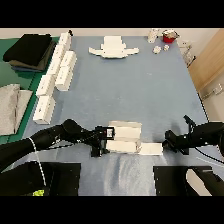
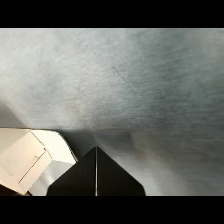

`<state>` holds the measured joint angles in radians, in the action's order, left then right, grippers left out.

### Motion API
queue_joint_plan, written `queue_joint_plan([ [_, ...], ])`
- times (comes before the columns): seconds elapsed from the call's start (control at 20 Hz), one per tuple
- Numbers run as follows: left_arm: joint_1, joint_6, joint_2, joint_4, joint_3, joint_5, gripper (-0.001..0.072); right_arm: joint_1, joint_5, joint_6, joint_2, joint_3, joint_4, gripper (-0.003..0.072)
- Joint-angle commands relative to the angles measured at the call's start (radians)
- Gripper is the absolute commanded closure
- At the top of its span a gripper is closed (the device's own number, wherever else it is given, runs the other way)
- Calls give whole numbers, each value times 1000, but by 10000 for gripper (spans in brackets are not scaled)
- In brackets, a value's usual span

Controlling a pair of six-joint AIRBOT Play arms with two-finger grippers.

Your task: Fold the box.

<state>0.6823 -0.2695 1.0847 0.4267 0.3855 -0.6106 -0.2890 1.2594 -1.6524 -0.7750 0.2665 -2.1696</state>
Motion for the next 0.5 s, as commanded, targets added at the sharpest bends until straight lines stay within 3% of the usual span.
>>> queue_joint_plan([
  [0.0,0,0,0,0,1,0,163,5,35,-40,-3,-6,-62,686],
  [0.45,0,0,0,0,1,0,163,5,40,-74,-4,-43,-119,686],
])
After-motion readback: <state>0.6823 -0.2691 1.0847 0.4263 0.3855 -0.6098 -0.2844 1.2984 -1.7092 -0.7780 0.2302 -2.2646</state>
